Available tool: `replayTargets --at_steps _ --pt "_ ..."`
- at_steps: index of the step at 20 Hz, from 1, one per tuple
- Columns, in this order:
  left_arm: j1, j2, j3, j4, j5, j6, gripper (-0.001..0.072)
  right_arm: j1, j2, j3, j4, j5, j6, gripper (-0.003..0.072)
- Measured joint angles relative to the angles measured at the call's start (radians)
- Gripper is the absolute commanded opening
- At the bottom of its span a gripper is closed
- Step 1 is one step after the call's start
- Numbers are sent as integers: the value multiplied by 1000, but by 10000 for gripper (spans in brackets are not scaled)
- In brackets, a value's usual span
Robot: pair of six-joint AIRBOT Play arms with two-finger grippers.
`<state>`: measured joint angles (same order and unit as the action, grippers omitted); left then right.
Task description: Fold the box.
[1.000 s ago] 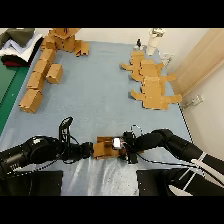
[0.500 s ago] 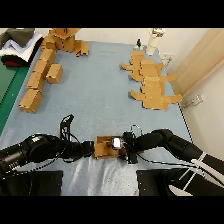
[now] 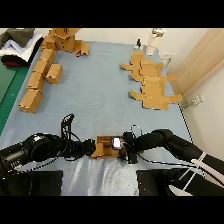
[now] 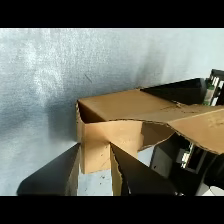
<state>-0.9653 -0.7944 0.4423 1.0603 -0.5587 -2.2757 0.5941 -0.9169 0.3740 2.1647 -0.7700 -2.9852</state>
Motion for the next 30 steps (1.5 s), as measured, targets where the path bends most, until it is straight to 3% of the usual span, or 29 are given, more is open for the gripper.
replayTargets --at_steps 7,30 --pt "0 -21 1 -20 38 12 314 0 0 0 0 0 0 525" --pt "-50 -236 217 57 -180 -23 315 0 0 0 0 0 0 525"
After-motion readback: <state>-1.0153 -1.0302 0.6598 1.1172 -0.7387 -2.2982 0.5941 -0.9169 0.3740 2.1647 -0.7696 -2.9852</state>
